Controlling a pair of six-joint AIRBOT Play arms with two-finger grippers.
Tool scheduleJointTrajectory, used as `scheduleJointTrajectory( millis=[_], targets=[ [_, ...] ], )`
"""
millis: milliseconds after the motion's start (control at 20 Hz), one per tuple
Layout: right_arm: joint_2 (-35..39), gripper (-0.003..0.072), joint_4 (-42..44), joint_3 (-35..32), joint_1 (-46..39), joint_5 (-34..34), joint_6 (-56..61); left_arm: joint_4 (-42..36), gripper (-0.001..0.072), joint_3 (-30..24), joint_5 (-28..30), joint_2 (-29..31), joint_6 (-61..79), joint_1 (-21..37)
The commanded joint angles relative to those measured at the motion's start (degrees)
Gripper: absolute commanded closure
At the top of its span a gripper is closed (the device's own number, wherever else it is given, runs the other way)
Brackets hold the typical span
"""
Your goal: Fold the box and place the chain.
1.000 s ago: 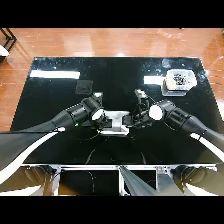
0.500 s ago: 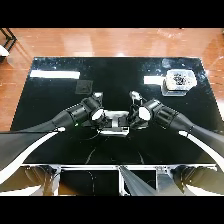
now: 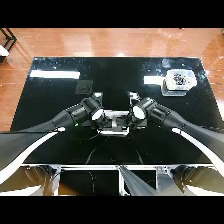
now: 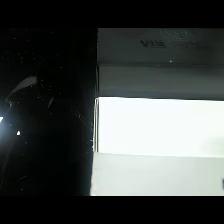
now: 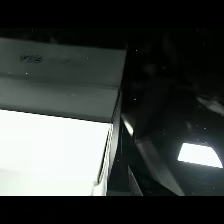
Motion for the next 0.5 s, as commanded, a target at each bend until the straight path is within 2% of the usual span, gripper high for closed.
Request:
scheduleJointTrajectory(
  millis=[0, 150, 200, 350, 450],
  targets=[
    [-1.6, 0.0332, -2.0, 1.9, 1.0, 2.6, 1.5, 0.0, 0.0686, 0.0, 0.0, 0.0, 0.0, 0.0],
    [-1.7, 0.0334, -2.1, 1.9, 1.2, 2.5, 2.4, 0.0, 0.0685, 0.0, 0.0, 0.0, 0.0, 0.0],
    [-1.7, 0.0438, -2.1, 1.9, 1.2, 2.5, 2.3, 0.0, 0.0686, 0.0, 0.0, 0.0, 0.0, 0.0],
    [-1.7, 0.0455, -2.1, 1.9, 1.2, 2.4, 2.5, 0.0, 0.0686, 0.0, 0.0, 0.0, 0.0, 0.0],
    [-1.7, 0.0584, -2.1, 1.9, 1.4, 2.4, 2.6, 0.0, 0.0685, 0.0, 0.0, 0.0, 0.0, 0.0]
  ],
)
